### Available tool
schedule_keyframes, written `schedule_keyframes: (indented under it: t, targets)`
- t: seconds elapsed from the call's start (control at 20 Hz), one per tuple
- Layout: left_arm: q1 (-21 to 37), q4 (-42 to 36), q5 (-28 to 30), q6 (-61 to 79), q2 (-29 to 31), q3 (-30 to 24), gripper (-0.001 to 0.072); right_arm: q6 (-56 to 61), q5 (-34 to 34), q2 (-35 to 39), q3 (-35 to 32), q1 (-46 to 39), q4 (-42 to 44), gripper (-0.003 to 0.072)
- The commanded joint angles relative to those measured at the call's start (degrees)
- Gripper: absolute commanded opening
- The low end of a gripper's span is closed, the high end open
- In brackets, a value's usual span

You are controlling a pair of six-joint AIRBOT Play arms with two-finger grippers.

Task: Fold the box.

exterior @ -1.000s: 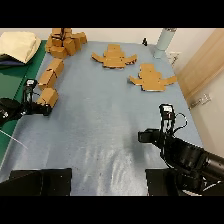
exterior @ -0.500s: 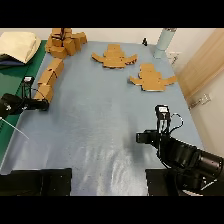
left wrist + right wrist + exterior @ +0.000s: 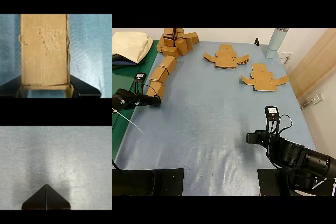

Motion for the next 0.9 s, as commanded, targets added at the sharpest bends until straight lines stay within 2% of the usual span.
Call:
schedule_keyframes:
  t: [0.0, 0.7, 0.75, 0.8, 0.85]
  targets:
    - [0.0, 0.0, 0.7, 0.1, -0.9, 0.4, 0.0525, 0.2, 0.5, -0.2, 0.0, 0.0, 0.0, 0.0004]
    - [0.0, 0.0, 0.7, 0.0, -0.9, 0.4, 0.0525, 0.6, 1.5, -0.2, 0.0, 0.0, 0.1, 0.0004]
    - [0.0, 0.0, 0.6, 0.0, -0.9, 0.4, 0.0545, 0.8, 1.5, -0.2, 0.0, 0.0, 0.1, 0.0004]
    - [0.0, 0.1, 0.2, 0.0, -0.9, 0.4, 0.0645, 0.8, 1.5, -0.2, 0.0, 0.0, 0.1, 0.0004]
    - [0.0, 0.1, -0.2, 0.0, -0.9, 0.4, 0.0701, 0.8, 1.5, -0.2, 0.0, 0.0, 0.1, 0.0004]
